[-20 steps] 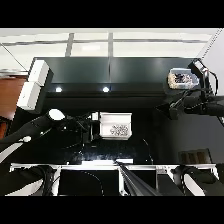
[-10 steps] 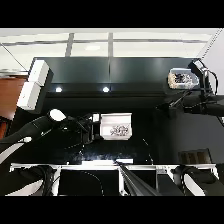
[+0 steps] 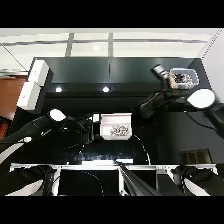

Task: Fold the box and place the chain.

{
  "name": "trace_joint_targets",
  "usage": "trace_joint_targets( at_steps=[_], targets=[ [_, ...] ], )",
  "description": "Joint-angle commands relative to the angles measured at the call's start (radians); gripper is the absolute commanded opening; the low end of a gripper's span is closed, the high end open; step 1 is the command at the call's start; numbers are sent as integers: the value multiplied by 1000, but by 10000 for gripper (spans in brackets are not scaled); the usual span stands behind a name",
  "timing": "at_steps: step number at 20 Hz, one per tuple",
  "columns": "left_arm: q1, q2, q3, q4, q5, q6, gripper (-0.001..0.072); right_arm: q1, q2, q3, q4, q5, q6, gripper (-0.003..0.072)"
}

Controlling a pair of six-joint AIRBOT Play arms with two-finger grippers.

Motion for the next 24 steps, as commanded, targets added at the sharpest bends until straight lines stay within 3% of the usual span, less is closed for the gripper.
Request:
trace_joint_targets(
  at_steps=[1,4,8,14,15,16,17,22,23,24],
  targets=[
    [0,-1,1,0,2,0,396,75,-72,1,3,-40,-123,702],
    [0,-1,1,0,2,0,396,78,-72,1,14,-8,-166,702],
    [0,-1,1,0,2,0,396,107,-72,0,3,126,-264,702],
    [0,-1,1,0,2,0,396,201,-94,0,-44,126,-330,700],
    [0,-1,1,0,2,0,396,212,-101,0,-44,121,-332,648],
    [0,-1,1,0,2,0,396,220,-106,0,-44,120,-332,524],
    [0,-1,1,0,2,0,396,226,-108,0,-44,121,-332,473],
    [0,-1,1,1,2,0,396,229,-107,0,-43,138,-331,469],
    [0,-1,1,1,2,0,396,229,-108,0,-43,148,-331,356],
    [0,-1,1,1,2,0,396,229,-108,0,-43,152,-330,307]
  ],
)
